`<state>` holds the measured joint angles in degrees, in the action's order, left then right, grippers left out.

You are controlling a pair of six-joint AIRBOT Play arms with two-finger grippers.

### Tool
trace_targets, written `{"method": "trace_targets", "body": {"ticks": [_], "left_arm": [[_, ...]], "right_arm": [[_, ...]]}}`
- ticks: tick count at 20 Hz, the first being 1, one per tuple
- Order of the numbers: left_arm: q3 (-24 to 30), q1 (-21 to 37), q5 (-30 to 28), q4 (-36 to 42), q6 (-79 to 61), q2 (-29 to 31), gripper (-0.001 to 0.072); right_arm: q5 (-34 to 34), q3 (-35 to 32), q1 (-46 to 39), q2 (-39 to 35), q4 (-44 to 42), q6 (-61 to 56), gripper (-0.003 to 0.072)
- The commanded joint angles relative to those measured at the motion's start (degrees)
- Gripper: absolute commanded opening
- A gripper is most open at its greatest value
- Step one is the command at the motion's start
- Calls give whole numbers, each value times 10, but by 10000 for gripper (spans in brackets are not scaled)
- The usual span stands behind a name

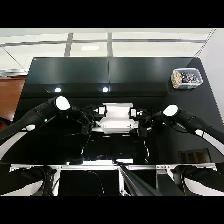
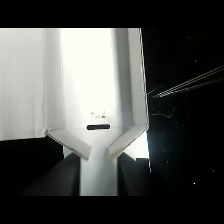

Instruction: Fold the box and place the chain.

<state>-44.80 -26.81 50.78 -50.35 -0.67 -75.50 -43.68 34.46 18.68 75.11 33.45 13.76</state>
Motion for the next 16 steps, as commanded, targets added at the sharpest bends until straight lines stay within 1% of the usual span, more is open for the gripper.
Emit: {"method": "trace_targets", "body": {"ticks": [1, 3, 9, 13, 15, 16], "left_arm": [[0, -7, -7, 5, 18, -1, 214], [0, -15, -7, 10, 26, -3, 200], [0, -43, -30, 44, 26, -16, 199], [0, -44, -48, 59, 27, -16, 198], [0, -45, -48, 61, 43, -17, 152], [0, -45, -47, 61, 51, -17, 152]], "right_arm": [[0, 0, 0, 0, 0, 0, 252], [0, 0, 0, 0, 0, 0, 253], [0, 0, 0, 0, 0, 0, 253], [0, 0, 0, 0, 0, 0, 252], [0, 0, 0, 0, 0, 0, 252], [0, 0, 0, 0, 0, 0, 252]]}}
